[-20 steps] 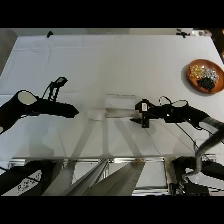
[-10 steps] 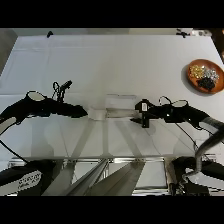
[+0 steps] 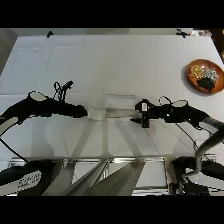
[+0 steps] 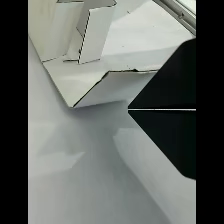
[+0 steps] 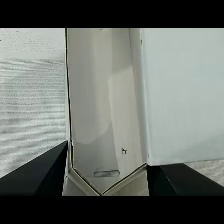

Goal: Fold the box and place the chain.

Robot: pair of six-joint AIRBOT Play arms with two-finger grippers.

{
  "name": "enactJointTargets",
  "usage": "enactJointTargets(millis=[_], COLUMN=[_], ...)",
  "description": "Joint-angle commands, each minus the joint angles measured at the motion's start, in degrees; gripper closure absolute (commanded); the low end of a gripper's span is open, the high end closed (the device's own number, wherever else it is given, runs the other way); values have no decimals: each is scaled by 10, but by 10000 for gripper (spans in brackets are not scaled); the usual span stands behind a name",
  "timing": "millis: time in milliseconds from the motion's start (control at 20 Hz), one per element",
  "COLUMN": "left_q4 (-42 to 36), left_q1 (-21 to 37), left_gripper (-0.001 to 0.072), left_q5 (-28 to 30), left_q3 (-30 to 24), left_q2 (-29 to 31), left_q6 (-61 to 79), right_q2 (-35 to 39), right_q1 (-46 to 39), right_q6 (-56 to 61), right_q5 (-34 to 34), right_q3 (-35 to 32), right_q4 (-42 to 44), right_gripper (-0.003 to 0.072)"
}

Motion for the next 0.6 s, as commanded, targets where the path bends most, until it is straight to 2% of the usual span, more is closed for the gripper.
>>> enactJointTargets(millis=[0,100,350,450,550], left_q4=[0,5,74,41,-38], left_q1=[-36,-52,-70,-76,-77], left_gripper=[703,704,705,703,699], left_q5=[22,48,55,66,57], left_q3=[0,0,0,0,0], left_q2=[0,0,-7,-7,-7], left_q6=[-14,-36,-102,-83,-12], right_q2=[0,0,0,0,0], right_q1=[0,0,0,0,0], right_q6=[0,0,0,0,0], right_q5=[0,0,0,0,0], right_q3=[0,0,0,0,0], right_q4=[0,0,0,0,0], right_gripper=[279,279,279,279,279])
